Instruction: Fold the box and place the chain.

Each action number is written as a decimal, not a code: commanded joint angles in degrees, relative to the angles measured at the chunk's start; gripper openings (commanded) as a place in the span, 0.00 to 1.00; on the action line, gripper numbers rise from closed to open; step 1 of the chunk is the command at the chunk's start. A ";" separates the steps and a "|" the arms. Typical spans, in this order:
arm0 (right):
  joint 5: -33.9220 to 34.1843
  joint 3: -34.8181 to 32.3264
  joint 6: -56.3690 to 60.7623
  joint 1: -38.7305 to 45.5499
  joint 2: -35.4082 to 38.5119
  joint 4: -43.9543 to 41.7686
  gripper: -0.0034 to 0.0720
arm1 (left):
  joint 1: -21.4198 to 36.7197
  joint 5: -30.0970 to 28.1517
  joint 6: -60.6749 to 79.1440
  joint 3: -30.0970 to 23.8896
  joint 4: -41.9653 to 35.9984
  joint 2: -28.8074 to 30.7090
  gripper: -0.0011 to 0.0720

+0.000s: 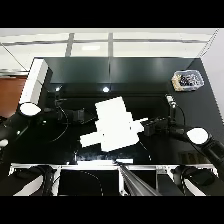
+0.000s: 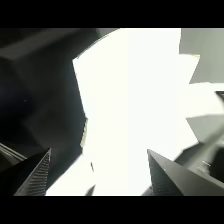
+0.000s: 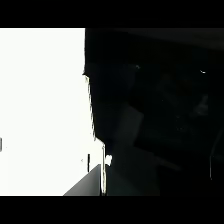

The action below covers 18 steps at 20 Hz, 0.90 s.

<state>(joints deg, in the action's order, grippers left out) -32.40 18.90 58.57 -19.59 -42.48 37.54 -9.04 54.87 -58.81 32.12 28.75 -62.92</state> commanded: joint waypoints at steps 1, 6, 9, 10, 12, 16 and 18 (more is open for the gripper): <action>0.24 -0.13 -0.07 -0.52 0.07 0.20 0.07 | 2.29 9.62 12.70 2.12 -8.24 -9.79 0.98; -0.31 -0.13 0.15 -0.52 0.07 0.00 0.07 | -3.67 13.99 19.69 9.57 -8.00 -20.83 0.98; -0.98 -0.13 0.13 -0.52 0.07 0.02 0.06 | -5.27 18.69 25.00 12.22 -7.98 -24.90 0.98; -0.96 -0.13 0.13 -0.50 0.07 0.04 0.07 | -5.27 19.06 25.44 12.92 -8.02 -25.90 0.97; -0.98 -0.13 0.13 -0.52 0.07 0.04 0.07 | -5.20 19.28 25.88 14.14 -6.95 -27.56 0.93; -1.01 -0.13 0.15 -0.52 0.07 0.04 0.06 | -5.25 19.15 26.49 16.35 -3.72 -29.62 0.68; -1.01 -0.13 0.13 -0.52 0.07 0.07 0.07 | -5.29 19.98 28.13 17.25 -3.67 -30.36 0.44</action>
<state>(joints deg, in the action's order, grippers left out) -33.34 18.79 58.72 -20.05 -42.46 37.60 -14.22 73.73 -32.71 47.94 24.01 -91.85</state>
